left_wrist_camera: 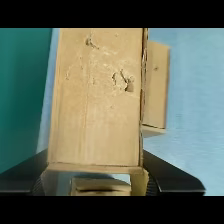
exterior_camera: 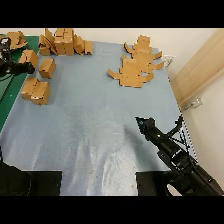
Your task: Fold the box.
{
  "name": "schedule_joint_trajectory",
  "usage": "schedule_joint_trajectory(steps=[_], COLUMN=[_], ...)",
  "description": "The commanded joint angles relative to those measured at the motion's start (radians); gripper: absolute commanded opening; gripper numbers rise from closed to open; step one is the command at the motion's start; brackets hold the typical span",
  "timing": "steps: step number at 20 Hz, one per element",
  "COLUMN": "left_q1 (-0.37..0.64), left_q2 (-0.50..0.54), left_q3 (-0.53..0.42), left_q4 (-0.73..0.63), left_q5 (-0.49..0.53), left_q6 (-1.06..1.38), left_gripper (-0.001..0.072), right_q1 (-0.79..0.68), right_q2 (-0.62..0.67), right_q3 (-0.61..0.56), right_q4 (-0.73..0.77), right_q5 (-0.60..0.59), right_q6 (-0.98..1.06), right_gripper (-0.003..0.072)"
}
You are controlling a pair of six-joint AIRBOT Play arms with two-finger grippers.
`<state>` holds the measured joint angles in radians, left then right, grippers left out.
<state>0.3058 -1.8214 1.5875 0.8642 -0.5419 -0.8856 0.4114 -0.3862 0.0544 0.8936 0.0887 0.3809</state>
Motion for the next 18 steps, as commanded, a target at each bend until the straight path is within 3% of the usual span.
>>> schedule_joint_trajectory(steps=[1, 9, 10, 11, 18], left_q1=[-0.011, -0.013, -0.013, -0.013, -0.013], left_q2=[-0.088, -0.121, -0.121, -0.121, -0.116], left_q3=[0.036, 0.07, 0.074, 0.076, 0.082], left_q4=[0.016, 0.016, 0.016, 0.014, 0.014], left_q5=[-0.008, -0.004, -0.016, -0.024, -0.047], left_q6=[-0.021, -0.02, -0.02, -0.021, -0.024], left_gripper=[0.0415, 0.0417, 0.0479, 0.0679, 0.0696], right_q1=[0.0, 0.0, 0.0, 0.0, 0.0], right_q2=[0.001, 0.001, 0.0, -0.001, -0.001], right_q3=[0.0, 0.0, 0.0, 0.001, 0.0], right_q4=[0.0, -0.001, -0.001, -0.001, 0.0], right_q5=[-0.001, -0.021, -0.023, -0.023, -0.023], right_q6=[0.0, 0.0, 0.0, 0.0, 0.0], right_gripper=[0.0001, 0.0001, 0.0001, 0.0001, 0.0001])
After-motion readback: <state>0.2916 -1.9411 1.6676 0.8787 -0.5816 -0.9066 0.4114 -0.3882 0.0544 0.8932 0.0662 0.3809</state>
